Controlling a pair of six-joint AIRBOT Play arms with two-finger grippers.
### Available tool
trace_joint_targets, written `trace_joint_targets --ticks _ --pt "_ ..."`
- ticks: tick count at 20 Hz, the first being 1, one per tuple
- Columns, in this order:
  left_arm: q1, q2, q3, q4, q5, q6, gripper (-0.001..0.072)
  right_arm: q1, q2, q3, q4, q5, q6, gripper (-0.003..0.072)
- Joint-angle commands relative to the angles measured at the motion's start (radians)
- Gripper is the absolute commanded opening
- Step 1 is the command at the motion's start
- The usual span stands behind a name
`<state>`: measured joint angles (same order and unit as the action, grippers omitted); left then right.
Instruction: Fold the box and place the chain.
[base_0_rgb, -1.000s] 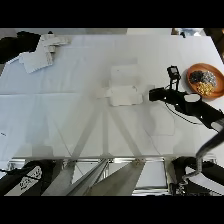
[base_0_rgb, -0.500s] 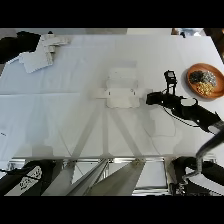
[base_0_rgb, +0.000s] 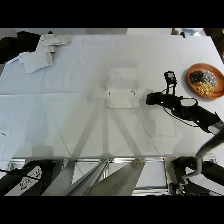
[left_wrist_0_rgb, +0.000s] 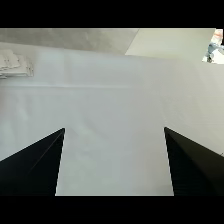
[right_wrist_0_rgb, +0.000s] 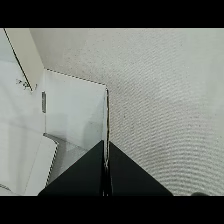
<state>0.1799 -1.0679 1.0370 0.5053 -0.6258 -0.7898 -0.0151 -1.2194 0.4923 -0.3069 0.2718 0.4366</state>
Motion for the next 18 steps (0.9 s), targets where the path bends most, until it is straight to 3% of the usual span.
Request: trace_joint_targets --ticks 1,9,10,11,12,15,18 --pt "0.000 0.001 0.000 0.000 0.000 0.000 0.0694 0.001 0.000 0.000 0.000 0.000 0.000 0.0009" --pt "-0.001 0.000 0.000 0.002 -0.047 0.000 0.0687 0.001 0.000 0.000 0.000 0.000 0.000 0.0009" --pt "-0.001 0.000 0.000 0.006 -0.066 0.001 0.0570 0.001 0.000 0.000 0.000 0.000 0.000 0.0009" --pt "-0.001 0.000 0.000 0.028 -0.089 0.006 0.0383 0.001 0.000 0.000 0.000 0.000 0.000 0.0009" --pt "-0.001 0.000 0.000 0.055 -0.107 0.015 0.0376 0.001 0.000 0.000 0.000 0.000 0.000 0.0009" --pt "-0.001 -0.002 0.000 0.151 -0.154 0.032 0.0482 0.001 0.000 0.000 0.000 0.000 0.000 0.0009" --pt "-0.049 -0.025 0.003 0.238 -0.169 0.087 0.0486 0.001 0.000 0.000 0.000 0.000 0.000 0.0009"
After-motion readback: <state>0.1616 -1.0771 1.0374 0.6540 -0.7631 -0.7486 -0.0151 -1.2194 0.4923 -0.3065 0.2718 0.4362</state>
